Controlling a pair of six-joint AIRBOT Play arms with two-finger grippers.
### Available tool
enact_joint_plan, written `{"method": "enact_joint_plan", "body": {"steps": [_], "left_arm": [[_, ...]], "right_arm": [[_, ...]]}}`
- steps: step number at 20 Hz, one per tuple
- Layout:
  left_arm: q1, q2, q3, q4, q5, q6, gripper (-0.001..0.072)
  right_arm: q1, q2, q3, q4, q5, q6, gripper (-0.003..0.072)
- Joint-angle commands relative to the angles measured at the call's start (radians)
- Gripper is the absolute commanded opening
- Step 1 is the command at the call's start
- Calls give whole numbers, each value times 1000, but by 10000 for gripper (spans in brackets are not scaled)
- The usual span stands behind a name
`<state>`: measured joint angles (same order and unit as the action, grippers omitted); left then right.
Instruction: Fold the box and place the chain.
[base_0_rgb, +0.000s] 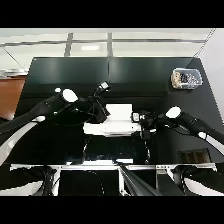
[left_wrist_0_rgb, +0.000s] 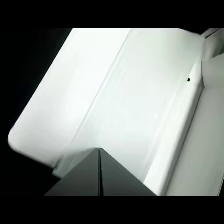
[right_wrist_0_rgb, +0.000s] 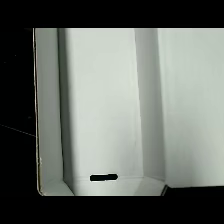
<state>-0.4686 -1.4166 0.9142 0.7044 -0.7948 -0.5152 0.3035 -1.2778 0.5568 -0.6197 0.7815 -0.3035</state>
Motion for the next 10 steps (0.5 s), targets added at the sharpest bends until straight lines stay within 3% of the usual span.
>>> {"method": "enact_joint_plan", "body": {"steps": [1, 3, 6, 7, 8, 9, 10], "left_arm": [[80, 116, -32, 73, -7, -105, 27], [155, 201, -135, 12, -1, -2, 28], [198, 259, -220, -96, -272, 526, 33], [187, 258, -232, -76, -315, 604, 152], [173, 257, -239, -39, -301, 620, 509], [156, 254, -244, 0, -246, 615, 720], [135, 248, -244, 35, -194, 620, 720]], "right_arm": [[0, 0, 1, 0, -1, 0, 324], [0, 0, 1, 0, -1, 0, 324], [0, 0, 1, 0, -1, 0, 324], [0, 0, 1, 0, -1, 0, 324], [0, 0, 1, 0, -1, 0, 324], [0, 0, 1, 0, -1, 0, 324], [0, 0, 1, 0, -1, 0, 324]]}}
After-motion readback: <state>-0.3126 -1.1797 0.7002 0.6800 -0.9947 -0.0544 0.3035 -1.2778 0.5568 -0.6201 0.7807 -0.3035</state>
